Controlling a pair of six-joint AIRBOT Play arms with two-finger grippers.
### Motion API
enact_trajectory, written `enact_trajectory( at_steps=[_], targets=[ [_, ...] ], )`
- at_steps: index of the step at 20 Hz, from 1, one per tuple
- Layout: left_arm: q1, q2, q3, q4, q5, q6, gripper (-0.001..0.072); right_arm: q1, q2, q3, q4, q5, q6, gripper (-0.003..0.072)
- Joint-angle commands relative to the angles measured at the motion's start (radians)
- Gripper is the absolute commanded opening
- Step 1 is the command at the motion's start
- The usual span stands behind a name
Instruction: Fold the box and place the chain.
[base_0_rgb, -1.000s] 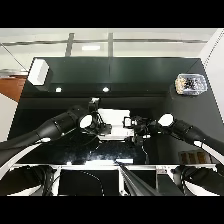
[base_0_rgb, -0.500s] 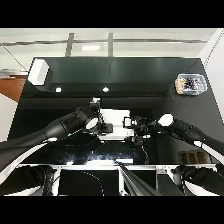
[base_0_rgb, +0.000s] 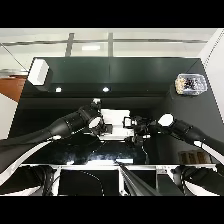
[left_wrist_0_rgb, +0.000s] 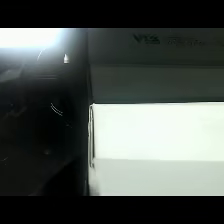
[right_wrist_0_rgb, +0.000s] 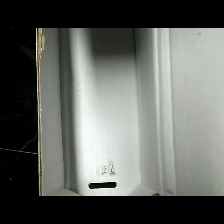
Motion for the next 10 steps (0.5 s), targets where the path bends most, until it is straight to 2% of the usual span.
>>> enact_trajectory(
  at_steps=[1,5,6,7,8,9,10],
  targets=[
    [-0.001,-0.003,0.001,0.0,-0.02,-0.017,0.0023,0.001,-0.001,0.0,0.0,0.0,0.0,0.046],
    [-0.001,-0.003,0.001,-0.004,-0.021,-0.018,0.0025,0.001,-0.001,0.0,0.0,0.0,0.0,0.0461],
    [0.0,-0.003,0.001,-0.004,-0.023,-0.018,0.0047,0.001,-0.001,0.0,0.0,0.0,0.0,0.046],
    [0.0,-0.002,0.002,-0.009,-0.031,-0.018,0.0203,0.001,-0.001,0.0,0.0,0.0,0.0,0.0461],
    [0.0,-0.002,0.005,-0.011,-0.043,-0.031,0.0323,0.001,-0.001,0.0,0.0,0.001,0.0,0.046],
    [0.0,-0.002,0.012,-0.004,-0.059,-0.043,0.0371,0.001,-0.001,0.0,0.0,0.001,0.0,0.046],
    [0.0,-0.002,0.018,0.002,-0.065,-0.043,0.0376,0.001,-0.001,0.0,0.0,0.001,0.0,0.0461]
  ],
)
